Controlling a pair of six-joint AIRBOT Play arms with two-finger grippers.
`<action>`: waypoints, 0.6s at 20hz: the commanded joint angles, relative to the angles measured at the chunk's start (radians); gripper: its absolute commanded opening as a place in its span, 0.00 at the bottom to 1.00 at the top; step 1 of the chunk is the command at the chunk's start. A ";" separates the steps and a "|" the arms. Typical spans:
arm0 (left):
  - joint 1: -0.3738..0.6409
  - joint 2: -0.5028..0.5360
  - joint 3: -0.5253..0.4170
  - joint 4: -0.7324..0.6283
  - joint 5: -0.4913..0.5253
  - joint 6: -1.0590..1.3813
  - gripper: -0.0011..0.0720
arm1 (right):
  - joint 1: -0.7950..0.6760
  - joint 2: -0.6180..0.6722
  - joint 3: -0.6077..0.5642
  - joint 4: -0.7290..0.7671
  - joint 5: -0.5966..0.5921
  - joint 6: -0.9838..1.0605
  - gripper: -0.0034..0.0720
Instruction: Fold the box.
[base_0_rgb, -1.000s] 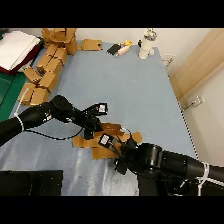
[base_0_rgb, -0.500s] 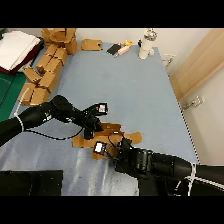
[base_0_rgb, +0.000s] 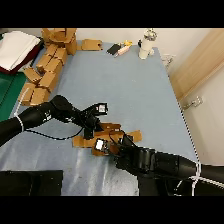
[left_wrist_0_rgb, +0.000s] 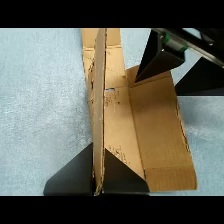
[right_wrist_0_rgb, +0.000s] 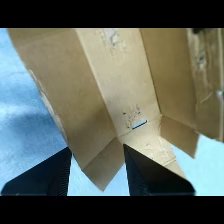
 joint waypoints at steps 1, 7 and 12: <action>0.000 0.001 0.000 0.000 0.001 0.000 0.03 | 0.000 0.007 0.002 -0.008 0.008 0.000 0.68; 0.000 0.000 0.000 0.000 0.001 0.000 0.03 | -0.029 0.033 0.003 -0.029 0.062 -0.001 1.00; -0.001 0.000 0.000 0.000 0.001 0.000 0.03 | -0.164 0.150 -0.050 -0.010 0.175 -0.159 1.00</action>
